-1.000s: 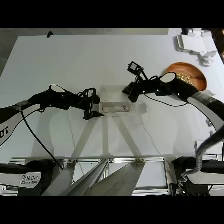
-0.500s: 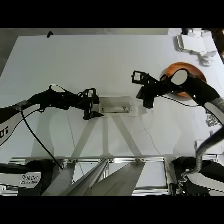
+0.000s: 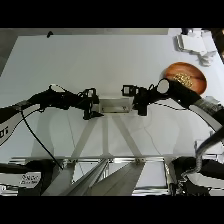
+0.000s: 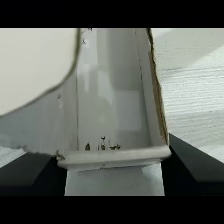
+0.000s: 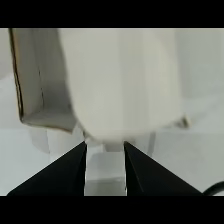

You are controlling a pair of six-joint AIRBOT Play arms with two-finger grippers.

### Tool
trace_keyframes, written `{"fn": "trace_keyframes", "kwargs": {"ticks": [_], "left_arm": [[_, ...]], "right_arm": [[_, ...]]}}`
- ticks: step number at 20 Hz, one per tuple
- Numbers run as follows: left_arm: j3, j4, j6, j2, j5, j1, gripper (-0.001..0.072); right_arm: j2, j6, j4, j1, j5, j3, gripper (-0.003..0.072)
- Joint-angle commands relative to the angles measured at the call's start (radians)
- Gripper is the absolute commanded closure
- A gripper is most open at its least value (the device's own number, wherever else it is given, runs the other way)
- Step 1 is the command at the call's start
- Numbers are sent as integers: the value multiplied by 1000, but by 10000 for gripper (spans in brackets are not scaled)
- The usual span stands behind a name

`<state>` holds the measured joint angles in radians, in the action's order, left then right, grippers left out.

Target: Fold the box and place the chain.

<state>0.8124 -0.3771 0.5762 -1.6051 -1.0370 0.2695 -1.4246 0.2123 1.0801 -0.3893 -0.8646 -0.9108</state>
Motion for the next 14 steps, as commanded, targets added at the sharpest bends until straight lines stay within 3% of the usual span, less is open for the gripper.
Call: {"fn": "trace_keyframes", "kwargs": {"ticks": [1,7,10,13,14], "left_arm": [[0,0,0,0,0,0,394],[0,0,0,0,0,0,394],[0,0,0,0,0,0,394],[0,0,0,0,0,0,394],[0,0,0,0,0,0,394]], "right_arm": [[-8,-14,-34,-22,-12,1,429],[-8,-90,-239,-23,-24,2,473],[-8,-90,-247,-23,-56,1,593],[-8,-90,-247,-23,-71,1,584],[-8,-89,-247,-23,-71,1,537]]}}
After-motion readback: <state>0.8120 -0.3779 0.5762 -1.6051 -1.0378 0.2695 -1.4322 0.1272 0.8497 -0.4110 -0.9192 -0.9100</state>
